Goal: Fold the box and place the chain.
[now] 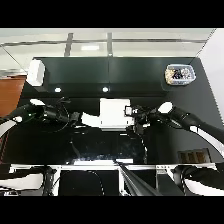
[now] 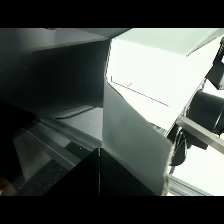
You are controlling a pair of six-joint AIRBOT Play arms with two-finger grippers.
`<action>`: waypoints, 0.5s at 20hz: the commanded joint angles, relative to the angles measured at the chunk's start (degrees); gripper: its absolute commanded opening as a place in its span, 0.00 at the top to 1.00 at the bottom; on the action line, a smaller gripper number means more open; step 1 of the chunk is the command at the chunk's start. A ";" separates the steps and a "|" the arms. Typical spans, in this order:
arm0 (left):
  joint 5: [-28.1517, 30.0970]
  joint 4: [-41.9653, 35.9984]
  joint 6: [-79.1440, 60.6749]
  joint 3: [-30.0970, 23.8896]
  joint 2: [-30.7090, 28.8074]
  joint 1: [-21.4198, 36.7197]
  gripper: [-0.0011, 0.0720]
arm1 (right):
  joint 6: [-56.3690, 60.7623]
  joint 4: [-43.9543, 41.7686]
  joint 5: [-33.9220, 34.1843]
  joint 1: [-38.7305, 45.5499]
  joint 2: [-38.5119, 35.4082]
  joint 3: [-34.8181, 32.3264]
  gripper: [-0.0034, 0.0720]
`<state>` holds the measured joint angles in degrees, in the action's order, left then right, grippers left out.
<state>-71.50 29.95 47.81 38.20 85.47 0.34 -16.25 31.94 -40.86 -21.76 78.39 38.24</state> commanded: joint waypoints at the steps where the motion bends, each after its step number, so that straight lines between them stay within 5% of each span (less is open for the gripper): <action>1: 0.52 -0.50 -1.20 0.17 0.04 -1.29 0.95 | 0.00 0.02 -0.02 -0.04 0.04 0.00 0.70; 4: 0.46 -0.66 -1.09 1.97 0.04 -2.56 0.71 | 0.00 0.02 -0.02 -0.04 0.04 0.00 0.70; 5: 0.35 -0.68 -1.07 2.95 0.04 -2.75 0.54 | 0.00 0.02 -0.02 -0.04 0.02 0.00 0.70; 6: -0.04 -0.66 -0.94 4.02 0.04 -2.89 0.15 | 0.00 0.02 -0.02 -0.04 0.04 0.00 0.70; 7: -0.68 -0.66 -0.85 5.01 0.04 -2.97 0.01 | 0.00 0.02 -0.02 -0.04 0.04 0.00 0.70; 10: -1.86 -0.66 1.14 7.41 0.04 -3.21 0.01 | 0.00 0.02 -0.02 -0.04 0.04 0.00 0.70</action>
<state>-72.47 29.32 47.44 43.42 85.52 -2.48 -16.25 31.97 -40.86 -21.76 78.39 38.24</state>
